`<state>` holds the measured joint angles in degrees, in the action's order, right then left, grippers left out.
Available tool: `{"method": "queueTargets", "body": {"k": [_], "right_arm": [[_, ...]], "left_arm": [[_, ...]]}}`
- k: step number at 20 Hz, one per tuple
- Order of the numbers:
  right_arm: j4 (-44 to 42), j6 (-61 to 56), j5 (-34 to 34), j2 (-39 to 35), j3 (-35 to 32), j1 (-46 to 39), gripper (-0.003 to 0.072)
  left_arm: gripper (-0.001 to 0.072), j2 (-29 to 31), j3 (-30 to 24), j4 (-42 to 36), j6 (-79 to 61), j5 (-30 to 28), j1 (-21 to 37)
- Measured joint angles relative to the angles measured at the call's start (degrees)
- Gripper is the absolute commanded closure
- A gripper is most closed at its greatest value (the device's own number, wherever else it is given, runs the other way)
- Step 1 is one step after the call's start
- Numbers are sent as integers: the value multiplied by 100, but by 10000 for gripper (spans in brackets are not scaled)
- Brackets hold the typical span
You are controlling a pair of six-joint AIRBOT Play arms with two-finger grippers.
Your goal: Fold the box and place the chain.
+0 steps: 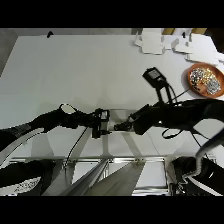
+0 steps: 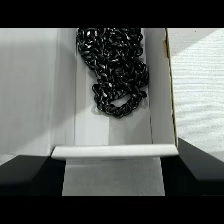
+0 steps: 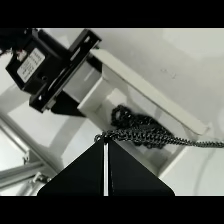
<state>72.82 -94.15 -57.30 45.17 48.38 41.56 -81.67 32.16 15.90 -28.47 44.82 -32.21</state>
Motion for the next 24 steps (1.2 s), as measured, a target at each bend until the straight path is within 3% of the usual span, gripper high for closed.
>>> {"method": "queueTargets", "body": {"k": [7, 13, 18, 24], "right_arm": [[72, -129, 581, 975, -214, 706, 664], [96, -164, 789, 1757, -203, 756, 481], [205, -118, 393, 1596, 280, 345, 484], [933, -98, -310, 1027, 682, -787, 488]], "left_arm": [[455, 0, 0, -2, 0, 0, 0], [454, 0, 0, 0, 0, 0, 0], [454, 0, 0, 0, 0, -2, 0], [455, 0, 0, 0, 0, -2, 0]]}}
